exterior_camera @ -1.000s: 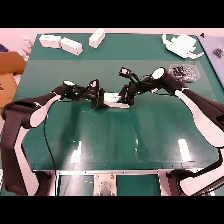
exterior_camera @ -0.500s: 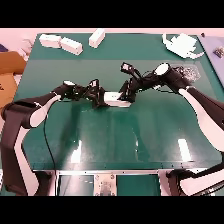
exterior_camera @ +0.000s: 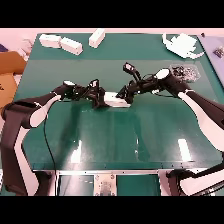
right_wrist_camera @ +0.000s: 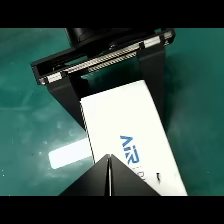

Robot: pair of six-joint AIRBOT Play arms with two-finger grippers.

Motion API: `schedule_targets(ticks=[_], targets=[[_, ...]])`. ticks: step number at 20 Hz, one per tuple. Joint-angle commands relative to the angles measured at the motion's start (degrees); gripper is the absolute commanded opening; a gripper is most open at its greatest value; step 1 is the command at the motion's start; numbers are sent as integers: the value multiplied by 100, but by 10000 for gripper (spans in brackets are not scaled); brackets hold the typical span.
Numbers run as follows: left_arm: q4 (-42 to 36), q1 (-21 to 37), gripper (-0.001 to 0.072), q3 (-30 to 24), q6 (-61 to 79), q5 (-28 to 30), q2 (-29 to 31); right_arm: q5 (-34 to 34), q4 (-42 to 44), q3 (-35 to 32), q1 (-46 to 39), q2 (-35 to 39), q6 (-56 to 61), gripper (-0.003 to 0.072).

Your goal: Fold the box and place the chain.

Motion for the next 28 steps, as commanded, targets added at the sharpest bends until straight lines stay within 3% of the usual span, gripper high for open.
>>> schedule_targets(ticks=[1, 7, 10, 15, 16, 17, 18, 22, 28], targets=[[4, 0, 358, 4, 0, 15, 4, -247, 330, -354, 2, -131, -144, 11], [-20, 0, 357, 4, 0, 7, 4, -291, 339, -367, 13, -463, -136, 11], [-400, -2, 357, 4, -2, -90, 7, -286, 321, -339, -2, -479, -122, 11], [-723, 0, 357, 4, 0, -72, 4, -289, 577, -109, -4, 72, -120, 11], [-726, 0, 357, 4, 0, -79, 4, -295, 579, -52, -22, 280, -120, 30], [-723, 0, 357, 4, -2, -79, 4, -295, 588, 11, -48, 485, -118, 170], [-726, 0, 357, 4, 0, -68, 7, -339, 627, 72, -103, 702, -118, 230], [-772, 0, 357, 7, 2, 120, 42, -422, 767, 94, -352, 1298, 103, 230], [-815, 116, 356, 31, 4, 629, 116, -365, 706, 92, -501, 1346, 485, 212]])
